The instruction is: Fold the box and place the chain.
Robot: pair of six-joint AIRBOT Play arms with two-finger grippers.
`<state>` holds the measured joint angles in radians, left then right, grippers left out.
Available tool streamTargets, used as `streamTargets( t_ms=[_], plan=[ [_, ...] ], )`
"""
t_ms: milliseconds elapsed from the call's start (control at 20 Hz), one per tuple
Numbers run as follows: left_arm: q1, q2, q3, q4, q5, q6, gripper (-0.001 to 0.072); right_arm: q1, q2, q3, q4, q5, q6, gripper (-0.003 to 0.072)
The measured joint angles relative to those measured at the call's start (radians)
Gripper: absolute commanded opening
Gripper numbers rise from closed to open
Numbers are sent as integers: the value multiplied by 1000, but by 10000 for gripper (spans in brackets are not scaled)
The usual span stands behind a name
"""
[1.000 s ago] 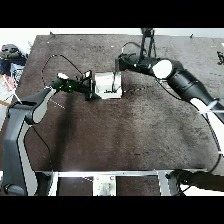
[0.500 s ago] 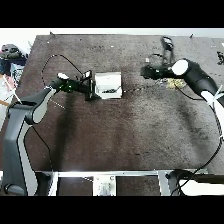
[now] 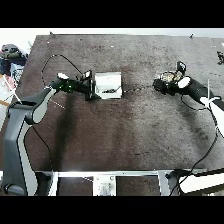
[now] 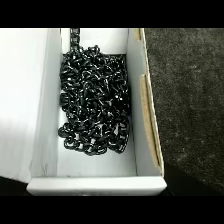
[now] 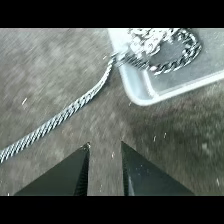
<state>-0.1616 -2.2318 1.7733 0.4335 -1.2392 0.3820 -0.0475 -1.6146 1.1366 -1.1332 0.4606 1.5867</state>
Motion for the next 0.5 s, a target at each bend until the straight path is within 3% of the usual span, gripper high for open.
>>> streamTargets(
  t_ms=[250,500],
  plan=[
    [0,0,0,0,0,0,338,23,-89,23,66,-107,3,228],
    [0,0,0,0,0,0,338,33,-158,100,94,-136,3,225]
  ],
)
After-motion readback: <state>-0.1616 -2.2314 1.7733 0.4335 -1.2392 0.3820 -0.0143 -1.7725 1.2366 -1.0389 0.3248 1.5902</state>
